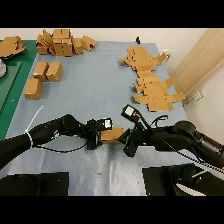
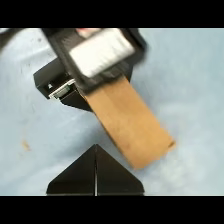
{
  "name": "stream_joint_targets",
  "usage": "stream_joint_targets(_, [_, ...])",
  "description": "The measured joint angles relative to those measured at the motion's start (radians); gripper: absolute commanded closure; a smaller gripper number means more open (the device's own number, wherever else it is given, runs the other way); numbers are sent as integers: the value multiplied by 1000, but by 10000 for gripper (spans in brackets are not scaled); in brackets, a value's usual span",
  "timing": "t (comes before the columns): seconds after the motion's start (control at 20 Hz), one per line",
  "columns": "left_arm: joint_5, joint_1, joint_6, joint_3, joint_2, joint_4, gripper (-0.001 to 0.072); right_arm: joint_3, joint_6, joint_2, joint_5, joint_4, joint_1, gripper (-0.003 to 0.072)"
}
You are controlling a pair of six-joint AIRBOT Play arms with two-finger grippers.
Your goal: Fold the box.
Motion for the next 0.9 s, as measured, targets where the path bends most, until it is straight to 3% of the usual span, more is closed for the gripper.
stream_joint_targets(0.2, [0,0,0,0,0,0,249,-169,418,43,193,193,4,685])
stream_joint_targets(0.35, [0,0,0,0,0,0,249,-237,545,6,415,345,44,685])
stream_joint_targets(0.5, [0,0,0,0,0,0,249,-249,626,-58,560,410,80,685])
stream_joint_targets(0.9, [1,0,0,0,0,0,249,-249,687,-128,658,446,107,685])
